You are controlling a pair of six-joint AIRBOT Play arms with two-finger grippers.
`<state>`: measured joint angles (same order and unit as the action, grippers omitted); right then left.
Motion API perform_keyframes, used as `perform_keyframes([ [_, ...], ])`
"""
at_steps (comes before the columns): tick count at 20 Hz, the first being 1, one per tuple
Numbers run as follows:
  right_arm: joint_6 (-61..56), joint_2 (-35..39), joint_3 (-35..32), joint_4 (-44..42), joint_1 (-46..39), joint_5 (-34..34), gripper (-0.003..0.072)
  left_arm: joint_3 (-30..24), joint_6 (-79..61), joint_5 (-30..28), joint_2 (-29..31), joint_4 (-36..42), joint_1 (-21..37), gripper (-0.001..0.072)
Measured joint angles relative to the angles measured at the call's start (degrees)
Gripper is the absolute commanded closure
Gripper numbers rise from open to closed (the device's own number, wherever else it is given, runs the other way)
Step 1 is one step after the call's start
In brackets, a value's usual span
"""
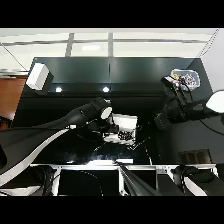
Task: Fold the box and place the chain.
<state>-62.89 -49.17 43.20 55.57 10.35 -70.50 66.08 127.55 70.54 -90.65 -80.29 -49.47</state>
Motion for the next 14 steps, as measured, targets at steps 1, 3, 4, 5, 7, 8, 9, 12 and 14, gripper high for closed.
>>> perform_keyframes([
  [1,2.4,0.87,-2.84,-0.04,-0.55,2.25,0.0006,0.0,0.02,0.0,0.0,0.0,0.0,0.0678],
  [3,9.77,2.05,-9.03,-0.74,-0.04,7.26,0.0005,0.0,0.0,0.0,0.0,0.0,0.0,0.0678],
  [4,14.62,2.43,-11.96,-1.09,1.05,9.99,0.0005,0.0,0.0,0.0,0.0,0.02,0.0,0.0678],
  [5,19.58,2.67,-14.29,-1.22,2.34,12.37,0.0005,0.0,0.02,0.0,0.0,0.0,0.0,0.0678],
  [7,29.92,2.45,-17.86,-1.66,5.73,15.87,0.0005,0.0,0.02,0.0,0.0,0.0,0.0,0.0678],
  [8,33.7,1.92,-18.91,-1.73,7.32,17.11,0.0006,0.0,0.0,0.02,0.0,0.0,0.0,0.0678],
  [9,37.27,1.2,-19.65,-1.68,8.76,17.99,0.0006,0.0,0.0,0.02,0.0,0.02,0.0,0.0678],
  [12,47.04,-1.29,-20.9,-2.73,12.09,21.03,0.0006,0.0,0.0,0.07,0.0,0.02,0.0,0.0678],
  [14,52.22,-2.56,-21.24,-3.96,13.09,22.23,0.0006,0.0,0.0,0.09,0.0,0.02,0.02,0.0678],
])
